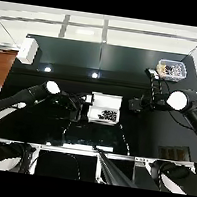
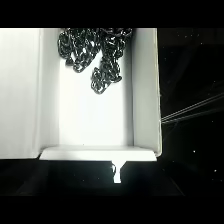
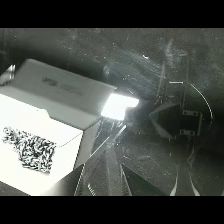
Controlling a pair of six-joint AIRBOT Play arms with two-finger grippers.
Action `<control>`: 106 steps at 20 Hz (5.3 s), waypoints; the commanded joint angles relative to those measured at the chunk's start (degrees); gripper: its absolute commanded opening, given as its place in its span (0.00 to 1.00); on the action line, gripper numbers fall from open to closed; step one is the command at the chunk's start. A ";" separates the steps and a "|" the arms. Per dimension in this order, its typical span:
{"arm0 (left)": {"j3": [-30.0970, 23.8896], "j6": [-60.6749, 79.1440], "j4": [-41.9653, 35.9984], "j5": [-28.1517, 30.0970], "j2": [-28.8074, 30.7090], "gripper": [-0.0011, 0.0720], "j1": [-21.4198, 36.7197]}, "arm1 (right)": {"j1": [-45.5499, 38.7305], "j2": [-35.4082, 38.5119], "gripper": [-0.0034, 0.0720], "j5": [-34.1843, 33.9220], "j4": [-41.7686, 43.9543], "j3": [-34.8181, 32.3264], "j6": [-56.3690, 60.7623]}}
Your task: Fold the box and place the chain.
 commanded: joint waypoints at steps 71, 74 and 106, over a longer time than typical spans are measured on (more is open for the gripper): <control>0.11 -0.31 -4.22 1.60 -0.59 0.47 -0.87 | 4.59 -10.29 0.49 -1.64 24.72 -1.01 -73.11; 0.11 -0.31 -4.24 1.60 -0.59 0.47 -0.87 | 4.61 -10.29 0.49 -1.57 24.41 -1.01 -73.07; 0.11 -0.33 -4.22 1.60 -0.59 0.47 -0.87 | 1.20 -4.85 0.65 5.35 23.78 1.01 -54.77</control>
